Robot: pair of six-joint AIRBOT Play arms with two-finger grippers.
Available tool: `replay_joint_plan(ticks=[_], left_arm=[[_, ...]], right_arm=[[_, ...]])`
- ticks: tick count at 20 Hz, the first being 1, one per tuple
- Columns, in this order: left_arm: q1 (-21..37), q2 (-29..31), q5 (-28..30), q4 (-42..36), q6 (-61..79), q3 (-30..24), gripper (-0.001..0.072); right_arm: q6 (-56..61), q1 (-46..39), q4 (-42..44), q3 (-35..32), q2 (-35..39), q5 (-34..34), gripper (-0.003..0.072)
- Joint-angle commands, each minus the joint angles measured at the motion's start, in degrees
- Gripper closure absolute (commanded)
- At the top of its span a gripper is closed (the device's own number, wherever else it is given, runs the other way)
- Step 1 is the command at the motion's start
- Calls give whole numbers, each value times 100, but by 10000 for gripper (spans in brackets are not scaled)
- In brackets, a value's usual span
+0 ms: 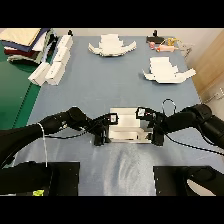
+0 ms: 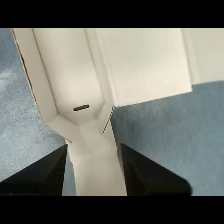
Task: Fold the box.
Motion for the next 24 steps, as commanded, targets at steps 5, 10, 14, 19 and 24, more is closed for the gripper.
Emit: replay_joint_plan(ticks=[5, 10, 14, 19, 24], left_arm=[[4, 0, 0, 2, 2, 0, 187], [4, 0, 0, 0, 2, 0, 187], [4, 0, 0, 0, 2, 0, 187], [4, 0, 0, 0, 2, 0, 187], [4, 0, 0, 0, 2, 0, 187]], right_arm=[[-533, 7, 286, -66, -286, 319, 161], [-977, 7, 872, -70, -407, 538, 170], [-1064, 9, 1311, -68, -466, 520, 491], [-1067, 9, 1318, -68, -470, 542, 544], [-1067, 85, 1432, -70, -518, 564, 521]])
